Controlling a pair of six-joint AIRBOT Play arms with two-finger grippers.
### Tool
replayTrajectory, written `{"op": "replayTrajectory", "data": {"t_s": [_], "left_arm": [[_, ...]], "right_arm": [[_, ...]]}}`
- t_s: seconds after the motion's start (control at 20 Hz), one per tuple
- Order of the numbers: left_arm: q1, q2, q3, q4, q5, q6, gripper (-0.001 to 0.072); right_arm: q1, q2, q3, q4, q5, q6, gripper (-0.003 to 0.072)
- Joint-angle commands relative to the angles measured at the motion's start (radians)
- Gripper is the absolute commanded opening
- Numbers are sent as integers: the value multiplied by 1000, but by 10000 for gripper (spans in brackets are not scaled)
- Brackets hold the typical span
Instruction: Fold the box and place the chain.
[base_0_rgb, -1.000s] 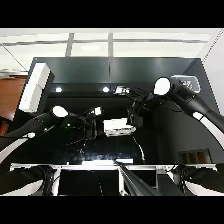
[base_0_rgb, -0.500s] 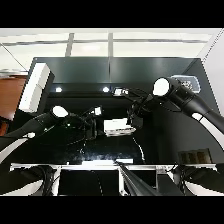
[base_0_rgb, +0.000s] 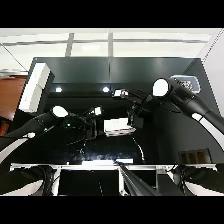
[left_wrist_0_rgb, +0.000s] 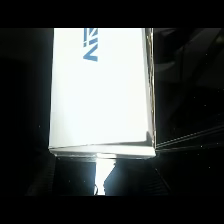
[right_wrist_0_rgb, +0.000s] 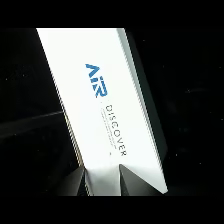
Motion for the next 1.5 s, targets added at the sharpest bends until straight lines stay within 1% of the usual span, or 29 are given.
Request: {"op": "replayTrajectory", "data": {"t_s": [0.0,0.2,0.85,0.9,1.15,1.45], "left_arm": [[-1,-1,1,0,0,1,361],[-1,-1,1,0,0,1,361],[-1,-1,1,0,0,1,361],[-1,-1,1,0,0,1,361],[-1,-1,1,0,0,1,361],[-1,-1,1,0,0,1,361]], "right_arm": [[23,1,1,-12,-22,0,243],[43,1,1,-21,-42,21,243],[43,1,-14,-20,-35,27,246],[43,1,-14,-20,-36,27,270],[43,1,-14,-19,-37,27,273],[53,0,-51,-9,-47,29,273]]}}
